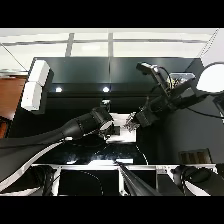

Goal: Fold the box and place the chain.

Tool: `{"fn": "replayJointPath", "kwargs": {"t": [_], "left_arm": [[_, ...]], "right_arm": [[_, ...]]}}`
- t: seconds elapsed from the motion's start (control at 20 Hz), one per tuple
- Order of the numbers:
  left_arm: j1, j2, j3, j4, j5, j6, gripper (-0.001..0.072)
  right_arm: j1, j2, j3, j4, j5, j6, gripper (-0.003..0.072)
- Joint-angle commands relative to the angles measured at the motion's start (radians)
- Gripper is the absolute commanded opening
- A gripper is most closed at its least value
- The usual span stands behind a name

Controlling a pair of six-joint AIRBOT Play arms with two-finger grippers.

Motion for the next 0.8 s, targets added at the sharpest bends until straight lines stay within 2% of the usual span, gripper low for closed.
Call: {"fn": "replayJointPath", "kwargs": {"t": [0.0,0.2,0.35,0.4,0.6,0.65,0.7,0.75], "left_arm": [[0.000,0.000,0.000,0.000,0.000,0.000,0.0027],[0.000,0.000,0.000,0.000,0.000,0.000,0.0027],[0.000,0.000,0.000,0.000,0.000,0.000,0.0027],[0.000,0.000,0.000,0.000,0.000,0.000,0.0027],[0.000,0.000,0.000,0.000,0.006,0.000,0.0027],[0.000,0.000,0.000,0.000,0.006,0.000,0.0027],[0.000,0.000,0.000,0.000,0.006,0.000,0.0027],[0.000,0.000,0.000,0.000,0.006,0.000,0.0027]], "right_arm": [[0.017,0.000,-0.061,0.025,-0.068,-0.008,0.0008],[0.032,0.000,-0.146,0.027,-0.127,0.018,0.0010],[0.084,-0.002,-0.209,0.019,-0.303,0.077,0.0011],[0.089,-0.003,-0.224,0.019,-0.324,0.093,0.0013],[0.086,-0.003,-0.237,-0.042,-0.274,0.116,0.0022],[0.086,-0.003,-0.237,-0.044,-0.260,0.116,0.0145],[0.086,-0.003,-0.237,-0.049,-0.241,0.124,0.0365],[0.086,-0.001,-0.237,-0.061,-0.229,0.123,0.0398]]}}
